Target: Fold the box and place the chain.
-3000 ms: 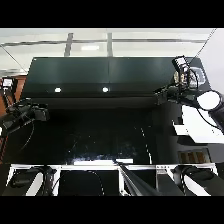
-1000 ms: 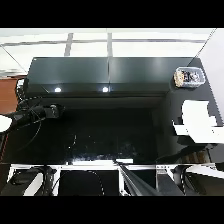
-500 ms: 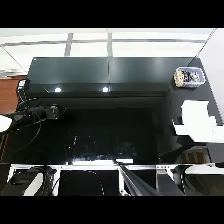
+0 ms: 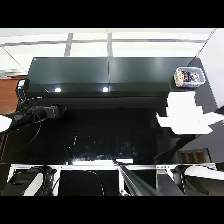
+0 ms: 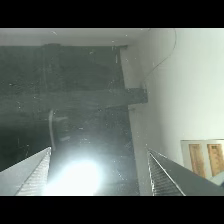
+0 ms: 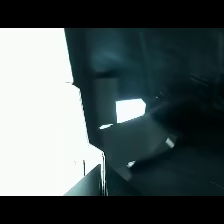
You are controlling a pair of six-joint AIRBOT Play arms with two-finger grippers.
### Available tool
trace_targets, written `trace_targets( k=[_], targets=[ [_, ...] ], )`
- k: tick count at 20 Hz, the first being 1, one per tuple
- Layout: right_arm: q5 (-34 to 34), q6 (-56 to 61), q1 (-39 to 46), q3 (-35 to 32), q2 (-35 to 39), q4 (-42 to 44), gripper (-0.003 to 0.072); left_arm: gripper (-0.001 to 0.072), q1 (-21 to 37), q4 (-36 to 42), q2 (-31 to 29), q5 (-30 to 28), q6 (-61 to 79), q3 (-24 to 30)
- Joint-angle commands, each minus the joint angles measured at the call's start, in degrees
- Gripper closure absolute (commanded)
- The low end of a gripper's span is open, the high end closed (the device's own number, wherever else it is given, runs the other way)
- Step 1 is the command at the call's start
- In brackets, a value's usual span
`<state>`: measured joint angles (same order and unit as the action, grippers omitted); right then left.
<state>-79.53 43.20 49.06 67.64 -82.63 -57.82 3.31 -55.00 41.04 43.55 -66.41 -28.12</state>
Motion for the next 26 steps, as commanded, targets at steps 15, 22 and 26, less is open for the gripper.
trace_targets(
  k=[15, 22, 26],
  targets=[
    [59.34, -2.93, -67.52, -48.96, 29.7, 49.37, 0.0673, 0.0008, -9.38, 22.25, 25.35, 9.35, 8.2, -11.76],
    [58.6, -2.93, -71.69, -48.96, 29.7, 49.4, 0.0674, 0.0008, -12.63, 29.97, 47.17, 17.55, 12.17, -25.94],
    [58.9, -2.95, -71.69, -48.96, 29.7, 49.35, 0.0673, 0.0009, -15.21, 29.9, 55.19, 28.94, 14.91, -33.57]
  ],
)
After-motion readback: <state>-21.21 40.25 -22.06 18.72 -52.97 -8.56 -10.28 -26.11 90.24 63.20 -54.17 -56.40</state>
